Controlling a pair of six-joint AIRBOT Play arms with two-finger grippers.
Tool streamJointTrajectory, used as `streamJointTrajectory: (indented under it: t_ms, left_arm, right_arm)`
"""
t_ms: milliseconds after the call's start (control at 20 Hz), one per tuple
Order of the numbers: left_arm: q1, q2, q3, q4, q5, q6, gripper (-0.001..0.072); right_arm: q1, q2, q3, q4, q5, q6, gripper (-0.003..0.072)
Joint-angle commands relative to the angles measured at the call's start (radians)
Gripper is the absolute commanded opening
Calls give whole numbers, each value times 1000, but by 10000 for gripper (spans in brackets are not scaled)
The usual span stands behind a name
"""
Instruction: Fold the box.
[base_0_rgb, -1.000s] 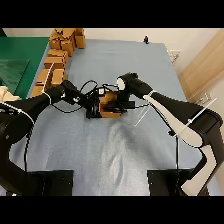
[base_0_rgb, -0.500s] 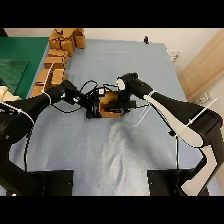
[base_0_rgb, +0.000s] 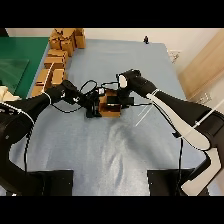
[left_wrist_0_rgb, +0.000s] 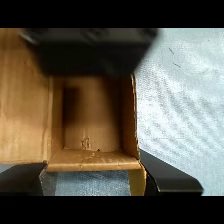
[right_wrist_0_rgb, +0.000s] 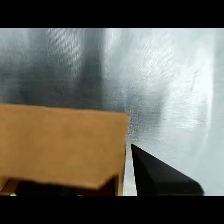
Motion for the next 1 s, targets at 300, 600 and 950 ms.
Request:
streamJointTrajectory:
  t_ms: [300,600,950]
  left_arm:
    - [0,-1,0,3,-3,-1,397]
    - [1,-1,0,8,-4,-2,397]
    - [0,-1,0,8,-6,-27,397]
  right_arm:
    - [-14,136,3,-76,70,-142,324]
    - [-224,407,-200,144,-74,-266,3]
    - [-601,203,-380,1091,-166,-687,4]
